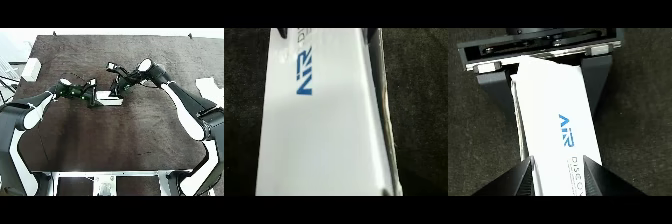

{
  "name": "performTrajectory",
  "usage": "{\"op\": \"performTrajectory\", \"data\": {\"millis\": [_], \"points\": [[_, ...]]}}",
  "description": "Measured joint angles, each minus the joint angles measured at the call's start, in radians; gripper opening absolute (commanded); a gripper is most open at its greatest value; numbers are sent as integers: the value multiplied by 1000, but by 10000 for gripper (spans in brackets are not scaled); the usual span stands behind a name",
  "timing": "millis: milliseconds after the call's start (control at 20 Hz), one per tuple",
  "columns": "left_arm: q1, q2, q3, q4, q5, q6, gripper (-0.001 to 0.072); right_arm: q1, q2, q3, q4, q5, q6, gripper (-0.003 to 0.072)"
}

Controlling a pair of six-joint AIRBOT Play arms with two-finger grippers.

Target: Fold the box and place the chain.

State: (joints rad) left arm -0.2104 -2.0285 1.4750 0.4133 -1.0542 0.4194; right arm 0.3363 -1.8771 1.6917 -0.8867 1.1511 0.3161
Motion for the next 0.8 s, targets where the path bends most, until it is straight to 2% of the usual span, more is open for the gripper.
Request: {"op": "performTrajectory", "data": {"millis": [400,650,700,800], "points": [[2,0,0,2,-4,0,335,31,1,-53,-3,-11,20,360],[0,0,0,3,-5,4,335,13,2,-76,34,-4,13,395],[0,0,0,3,-6,4,335,5,5,-77,47,3,6,438],[-1,0,0,1,-5,1,335,-16,14,-79,75,18,-9,440]]}}
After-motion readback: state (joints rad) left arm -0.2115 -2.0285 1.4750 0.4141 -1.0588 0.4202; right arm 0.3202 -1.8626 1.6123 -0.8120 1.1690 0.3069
